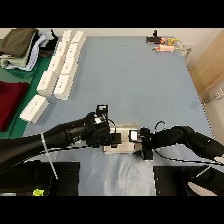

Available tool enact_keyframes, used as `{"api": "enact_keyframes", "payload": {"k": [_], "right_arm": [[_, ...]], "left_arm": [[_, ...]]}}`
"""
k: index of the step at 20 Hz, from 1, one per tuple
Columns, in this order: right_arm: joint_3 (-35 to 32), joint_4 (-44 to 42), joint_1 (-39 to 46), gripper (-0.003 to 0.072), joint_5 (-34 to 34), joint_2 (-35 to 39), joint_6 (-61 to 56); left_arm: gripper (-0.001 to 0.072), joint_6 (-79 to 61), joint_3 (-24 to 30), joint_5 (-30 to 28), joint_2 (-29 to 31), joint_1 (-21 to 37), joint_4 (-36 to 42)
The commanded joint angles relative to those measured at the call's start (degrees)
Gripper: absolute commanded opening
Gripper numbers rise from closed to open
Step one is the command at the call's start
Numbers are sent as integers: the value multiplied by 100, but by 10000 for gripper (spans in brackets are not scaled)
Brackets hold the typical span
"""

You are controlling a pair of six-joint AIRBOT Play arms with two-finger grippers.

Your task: Fold the box.

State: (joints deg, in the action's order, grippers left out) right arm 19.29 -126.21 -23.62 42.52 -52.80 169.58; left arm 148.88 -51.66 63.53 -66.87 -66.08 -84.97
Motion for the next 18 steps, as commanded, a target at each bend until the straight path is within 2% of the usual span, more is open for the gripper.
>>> {"api": "enact_keyframes", "payload": {"k": [1, 2, 4, 5, 7, 9, 11, 13, 14, 16, 18], "right_arm": [[4, 0, 0, 513, 0, 2, 0], [4, 0, 0, 513, 0, 0, 0], [4, 0, 0, 513, -2, 0, 0], [4, 0, 0, 513, 0, 0, 0], [4, 0, 0, 513, -2, 0, 0], [4, 0, 0, 512, -2, 2, 0], [4, 0, 0, 513, -2, 0, 0], [4, 0, 0, 513, 0, 0, 0], [4, 0, 0, 513, 0, 2, 0], [4, 0, 0, 512, -2, 0, 0], [4, 0, 0, 513, -2, 0, 0]], "left_arm": [[483, -94, -435, 1287, 487, 92, -345], [436, -90, -505, 1635, 675, 114, -444], [14, -98, -520, 2129, 988, 118, -474], [14, -76, -520, 2164, 1102, 116, -483], [13, -166, -516, 1849, 1161, 114, -501], [10, -1434, -501, 1421, 1158, 120, -487], [9, -2671, -470, 1401, 1241, 339, -459], [9, -3969, -291, 1335, 1537, 968, -101], [9, -4739, -114, 1281, 1768, 1469, 302], [9, -6697, 402, 1084, 2295, 2645, 1388], [11, -8944, 1084, 581, 2826, 3851, 2669]]}}
